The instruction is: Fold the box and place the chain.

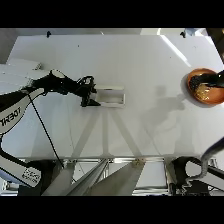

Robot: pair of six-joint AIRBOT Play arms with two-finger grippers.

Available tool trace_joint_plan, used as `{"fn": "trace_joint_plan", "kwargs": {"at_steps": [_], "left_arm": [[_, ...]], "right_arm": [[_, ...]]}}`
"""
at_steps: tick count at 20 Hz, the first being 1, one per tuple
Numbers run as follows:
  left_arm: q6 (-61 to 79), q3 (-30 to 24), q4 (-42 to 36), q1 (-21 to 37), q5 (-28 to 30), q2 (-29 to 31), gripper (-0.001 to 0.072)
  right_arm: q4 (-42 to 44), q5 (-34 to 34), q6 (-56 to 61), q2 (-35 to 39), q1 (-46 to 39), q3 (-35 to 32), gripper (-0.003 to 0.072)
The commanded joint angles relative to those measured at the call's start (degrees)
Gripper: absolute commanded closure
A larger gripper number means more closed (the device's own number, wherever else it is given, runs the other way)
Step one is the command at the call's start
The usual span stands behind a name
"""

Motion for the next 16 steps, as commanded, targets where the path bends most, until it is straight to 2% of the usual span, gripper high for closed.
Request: {"fn": "trace_joint_plan", "kwargs": {"at_steps": [1, 4, 7, 16], "left_arm": [[0.0, 0.0, 0.0, 0.0, 0.0, 0.0, 0.0214], [0.0, 0.0, 0.0, 0.0, 0.0, 0.0, 0.0214], [0.0, 0.0, 0.0, 0.0, 0.0, 0.0, 0.0214], [0.0, 0.0, 0.0, 0.0, 0.0, 0.0, 0.0214]], "right_arm": [[4.5, 7.0, -1.7, 6.1, 5.1, 0.0, 0.0674], [4.5, 11.1, -1.7, 7.8, 10.7, 0.0, 0.0674], [5.6, 12.2, -1.5, 8.3, 17.0, 0.0, 0.0674], [13.2, 9.0, -0.1, 6.6, 32.5, 0.0, 0.0673]]}}
